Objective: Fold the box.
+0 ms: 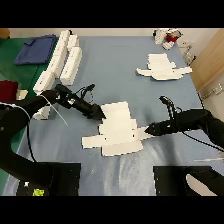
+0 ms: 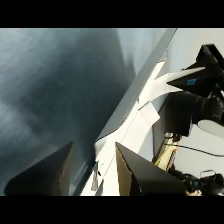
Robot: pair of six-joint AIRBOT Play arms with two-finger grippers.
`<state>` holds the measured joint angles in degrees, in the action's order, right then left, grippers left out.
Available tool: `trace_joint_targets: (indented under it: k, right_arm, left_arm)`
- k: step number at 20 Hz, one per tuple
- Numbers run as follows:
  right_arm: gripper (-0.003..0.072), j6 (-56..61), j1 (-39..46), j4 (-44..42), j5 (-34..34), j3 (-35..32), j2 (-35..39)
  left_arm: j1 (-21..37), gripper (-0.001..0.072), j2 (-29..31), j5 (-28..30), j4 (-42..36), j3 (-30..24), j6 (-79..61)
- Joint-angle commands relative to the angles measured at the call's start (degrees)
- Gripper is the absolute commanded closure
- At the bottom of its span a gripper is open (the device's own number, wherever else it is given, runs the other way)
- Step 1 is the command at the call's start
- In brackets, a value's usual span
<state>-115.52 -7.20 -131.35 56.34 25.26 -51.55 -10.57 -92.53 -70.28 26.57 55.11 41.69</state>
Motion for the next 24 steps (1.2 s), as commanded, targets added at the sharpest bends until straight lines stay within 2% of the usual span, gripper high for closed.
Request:
trace_joint_targets:
  k: [1,7,8,9,10,18,19,24]
  right_arm:
    - [0.0683,0.09,-0.07,0.31,-0.42,-0.04,0.07]
    - [0.0683,0.09,-0.07,0.63,-0.39,-0.11,-0.37]
    - [0.0683,0.09,-0.07,0.63,-0.39,-0.11,-0.70]
    - [0.0683,0.09,-0.07,0.61,-0.37,-0.11,-1.01]
    - [0.0683,0.09,-0.09,0.61,-0.37,-0.11,-1.31]
    - [0.0683,0.07,-0.07,0.61,-0.39,-0.11,-1.70]
    - [0.0683,0.07,-0.07,0.61,-0.37,-0.11,-1.70]
    - [0.0673,-0.02,-0.07,0.63,-0.42,-0.09,-1.68]
  left_arm:
    - [-3.39,0.0303,-2.86,-2.73,0.02,4.66,-3.82]
    - [-4.46,0.0304,-2.89,-5.49,2.16,7.52,-6.62]
    - [-4.46,0.0344,-2.89,-5.79,2.69,7.52,-6.93]
    - [-4.46,0.0512,-2.89,-6.34,3.04,7.52,-8.17]
    - [-4.46,0.0561,-2.89,-6.86,3.02,7.54,-9.33]
    - [-7.06,0.0565,-2.89,-6.86,3.74,7.87,-12.35]
    - [-7.30,0.0682,-2.89,-6.91,4.07,7.87,-12.68]
    - [-7.30,0.0692,-2.89,-7.61,3.74,8.57,-13.40]
